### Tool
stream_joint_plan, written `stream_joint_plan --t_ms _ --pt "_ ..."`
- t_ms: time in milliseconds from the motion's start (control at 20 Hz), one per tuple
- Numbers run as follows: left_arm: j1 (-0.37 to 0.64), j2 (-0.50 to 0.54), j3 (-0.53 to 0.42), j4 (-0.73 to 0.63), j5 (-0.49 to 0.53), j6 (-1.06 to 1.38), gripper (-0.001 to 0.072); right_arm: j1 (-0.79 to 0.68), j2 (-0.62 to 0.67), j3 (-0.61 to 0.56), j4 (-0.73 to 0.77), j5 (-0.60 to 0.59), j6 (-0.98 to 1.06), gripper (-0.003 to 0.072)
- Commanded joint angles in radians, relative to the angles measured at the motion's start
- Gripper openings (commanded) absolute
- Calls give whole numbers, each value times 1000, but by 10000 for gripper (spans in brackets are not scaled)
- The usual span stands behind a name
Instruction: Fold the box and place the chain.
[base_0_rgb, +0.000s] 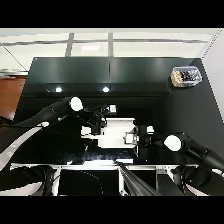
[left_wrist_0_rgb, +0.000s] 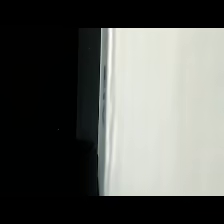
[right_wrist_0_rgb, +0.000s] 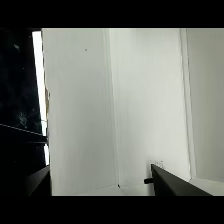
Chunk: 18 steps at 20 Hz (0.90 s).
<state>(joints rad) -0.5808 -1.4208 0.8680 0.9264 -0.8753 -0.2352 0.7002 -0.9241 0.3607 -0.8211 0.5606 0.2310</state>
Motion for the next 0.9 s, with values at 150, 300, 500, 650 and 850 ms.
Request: stream_joint_plan --t_ms 150,300,500,650,850 --pt "1 -1 0 0 -1 0 27 -27 66 26 -49 -36 95 702" --pt "1 -1 0 0 0 0 26 -91 116 67 -90 77 95 702" --pt "1 -1 0 0 0 0 27 -184 116 83 -103 101 94 702" --pt "1 -1 0 0 0 0 27 -204 114 83 -51 93 90 701" --pt "1 0 0 0 -1 0 27 -204 79 83 -21 88 60 702"
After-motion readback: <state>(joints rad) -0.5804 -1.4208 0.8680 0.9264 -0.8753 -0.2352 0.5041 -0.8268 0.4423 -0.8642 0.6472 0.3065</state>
